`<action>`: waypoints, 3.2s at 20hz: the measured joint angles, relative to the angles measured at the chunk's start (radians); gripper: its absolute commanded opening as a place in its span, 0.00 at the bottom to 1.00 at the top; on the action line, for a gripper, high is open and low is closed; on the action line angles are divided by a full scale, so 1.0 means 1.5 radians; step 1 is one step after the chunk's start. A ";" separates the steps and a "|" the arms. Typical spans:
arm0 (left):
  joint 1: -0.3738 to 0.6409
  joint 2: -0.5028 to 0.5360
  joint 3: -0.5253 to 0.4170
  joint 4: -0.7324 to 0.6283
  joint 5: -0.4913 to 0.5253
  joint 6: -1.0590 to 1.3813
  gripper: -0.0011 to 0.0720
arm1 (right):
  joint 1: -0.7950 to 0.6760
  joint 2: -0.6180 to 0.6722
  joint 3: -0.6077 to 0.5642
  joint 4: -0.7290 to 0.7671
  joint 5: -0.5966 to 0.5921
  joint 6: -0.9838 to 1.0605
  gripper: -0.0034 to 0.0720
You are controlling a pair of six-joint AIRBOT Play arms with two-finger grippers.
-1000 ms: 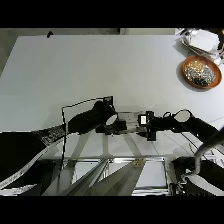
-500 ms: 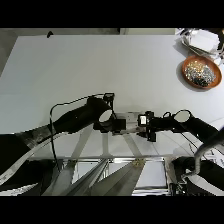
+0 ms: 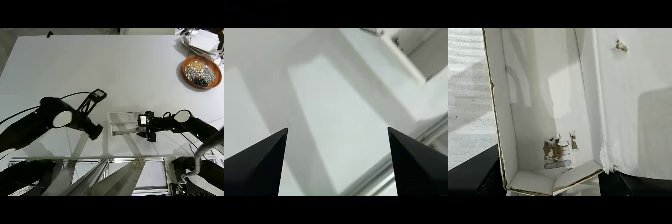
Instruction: Fold the box and place the chain.
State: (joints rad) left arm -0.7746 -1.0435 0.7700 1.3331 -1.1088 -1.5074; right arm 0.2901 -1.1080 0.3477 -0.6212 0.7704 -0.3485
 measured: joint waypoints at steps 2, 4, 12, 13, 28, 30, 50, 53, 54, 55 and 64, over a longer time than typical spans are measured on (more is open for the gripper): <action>0.043 0.024 -0.070 -0.069 0.045 0.202 0.97 | 0.000 0.000 0.000 0.000 0.000 0.000 0.66; 0.075 0.022 -0.117 -0.144 0.092 0.402 0.97 | 0.000 0.000 0.000 0.000 0.000 0.000 0.66; 0.109 -0.104 -0.166 -0.449 0.267 0.933 0.98 | 0.000 0.000 0.000 0.000 0.000 0.000 0.66; 0.109 -0.116 -0.167 -0.482 0.277 0.972 0.98 | 0.000 0.000 0.000 0.000 0.000 0.000 0.66; 0.084 -0.183 -0.170 -0.632 0.302 1.203 0.98 | 0.000 0.000 0.000 0.000 0.000 0.000 0.66; 0.080 -0.186 -0.170 -0.645 0.307 1.208 0.98 | 0.000 0.000 0.000 0.000 0.000 -0.001 0.66; 0.068 -0.188 -0.169 -0.715 0.260 1.213 0.98 | 0.000 0.000 0.000 0.001 -0.001 0.001 0.66; 0.086 -0.188 -0.170 -0.699 0.238 1.215 0.98 | 0.000 0.000 0.000 0.001 -0.001 0.000 0.66; 0.093 -0.189 -0.170 -0.691 0.235 1.215 0.98 | 0.000 0.000 0.000 0.001 -0.001 0.000 0.66; 0.098 -0.189 -0.170 -0.688 0.231 1.215 0.98 | 0.000 0.000 0.000 0.001 -0.001 0.000 0.66; 0.077 -0.210 -0.171 -0.715 0.271 1.218 0.98 | 0.000 0.000 0.000 0.000 -0.001 0.000 0.66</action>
State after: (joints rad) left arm -0.6586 -1.3582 0.5140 0.2604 -0.7021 0.3191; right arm 0.2901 -1.1080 0.3477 -0.6212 0.7696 -0.3485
